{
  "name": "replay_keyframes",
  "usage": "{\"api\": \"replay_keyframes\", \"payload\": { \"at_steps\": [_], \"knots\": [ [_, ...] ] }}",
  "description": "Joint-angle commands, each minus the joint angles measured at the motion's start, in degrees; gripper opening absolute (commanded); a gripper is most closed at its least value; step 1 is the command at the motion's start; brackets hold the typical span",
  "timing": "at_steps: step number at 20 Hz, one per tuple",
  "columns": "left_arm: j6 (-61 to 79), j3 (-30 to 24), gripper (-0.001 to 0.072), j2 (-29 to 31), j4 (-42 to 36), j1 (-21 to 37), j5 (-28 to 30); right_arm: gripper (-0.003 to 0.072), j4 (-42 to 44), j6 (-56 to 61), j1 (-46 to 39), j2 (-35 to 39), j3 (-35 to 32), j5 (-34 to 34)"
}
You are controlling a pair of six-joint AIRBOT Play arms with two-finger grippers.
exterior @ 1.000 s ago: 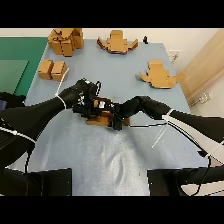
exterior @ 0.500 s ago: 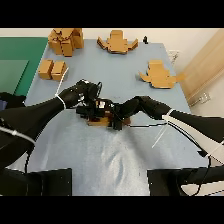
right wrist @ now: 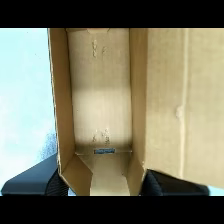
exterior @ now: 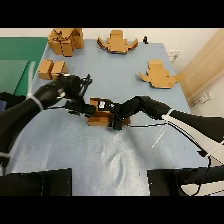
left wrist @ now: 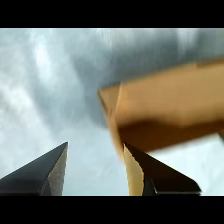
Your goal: Fold the box.
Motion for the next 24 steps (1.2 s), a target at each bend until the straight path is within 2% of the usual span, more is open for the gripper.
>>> {"api": "replay_keyframes", "payload": {
  "at_steps": [1,3,5,7,8,9,11,13,15,16,24],
  "knots": [
    [21.1,-6.6,0.0547,11.1,-9.7,6.1,3.2,0.0512,0.0,0.1,0.0,0.0,0.0,-0.4],
    [44.8,-10.5,0.0546,18.9,-21.9,12.1,1.6,0.0512,0.1,0.1,0.0,0.0,0.0,-0.4],
    [63.8,-14.4,0.0543,23.3,-33.4,20.3,-1.9,0.0512,0.1,0.1,0.0,0.0,0.0,-0.4],
    [76.1,-17.9,0.0400,20.7,-35.4,27.6,-9.1,0.0512,0.1,0.1,0.0,0.0,0.0,-0.4],
    [82.8,-19.9,0.0401,18.1,-33.4,29.8,-9.3,0.0512,0.1,0.1,0.0,0.0,0.0,-0.4],
    [91.1,-21.7,0.0401,14.8,-31.4,31.0,-6.5,0.0512,0.1,0.1,0.0,0.0,0.0,-0.3],
    [106.3,-22.3,0.0400,8.5,-29.9,31.4,0.6,0.0512,0.1,0.1,0.0,0.0,0.0,-0.4],
    [113.4,-22.1,0.0428,3.5,-36.8,31.3,5.3,0.0512,0.2,0.1,0.0,0.0,0.0,-0.4],
    [119.4,-21.5,0.0683,0.1,-44.2,30.4,5.1,0.0512,0.2,0.1,0.0,0.0,0.0,-0.3],
    [121.0,-21.3,0.0692,-0.9,-46.8,29.7,5.0,0.0512,0.2,0.1,0.0,0.0,0.0,-0.3],
    [122.3,-17.1,0.0692,-5.6,-47.9,23.0,7.7,0.0512,0.2,0.1,0.0,0.0,0.0,-0.3]
  ]
}}
